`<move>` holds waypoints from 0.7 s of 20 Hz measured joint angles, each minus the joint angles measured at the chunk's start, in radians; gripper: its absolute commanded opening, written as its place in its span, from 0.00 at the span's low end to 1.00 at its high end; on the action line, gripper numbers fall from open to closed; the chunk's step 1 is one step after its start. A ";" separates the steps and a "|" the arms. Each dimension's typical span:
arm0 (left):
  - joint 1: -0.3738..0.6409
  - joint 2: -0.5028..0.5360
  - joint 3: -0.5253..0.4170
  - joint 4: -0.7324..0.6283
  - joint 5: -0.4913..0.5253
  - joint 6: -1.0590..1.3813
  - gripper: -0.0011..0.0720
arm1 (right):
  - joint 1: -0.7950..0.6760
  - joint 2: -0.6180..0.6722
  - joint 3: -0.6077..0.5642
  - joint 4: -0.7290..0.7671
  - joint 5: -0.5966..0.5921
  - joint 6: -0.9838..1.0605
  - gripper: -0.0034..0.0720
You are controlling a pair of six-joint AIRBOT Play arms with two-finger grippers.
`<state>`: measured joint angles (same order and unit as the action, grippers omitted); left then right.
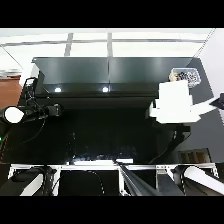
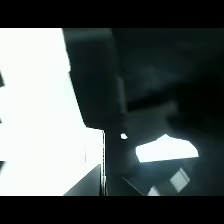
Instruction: Fold the box and place the chain.
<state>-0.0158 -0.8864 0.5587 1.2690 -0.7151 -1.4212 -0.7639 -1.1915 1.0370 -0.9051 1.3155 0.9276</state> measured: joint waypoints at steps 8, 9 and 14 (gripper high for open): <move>-0.010 -0.054 0.000 -0.107 -0.006 0.042 0.99 | 0.262 0.337 -0.442 0.306 -0.222 -0.095 0.06; -0.016 -0.067 0.000 -0.123 -0.008 0.077 0.99 | 0.317 0.355 -0.498 0.353 -0.279 -0.124 0.06; -0.029 -0.119 0.006 -0.253 -0.018 0.180 0.99 | 0.579 0.393 -0.700 0.575 -0.476 -0.261 0.06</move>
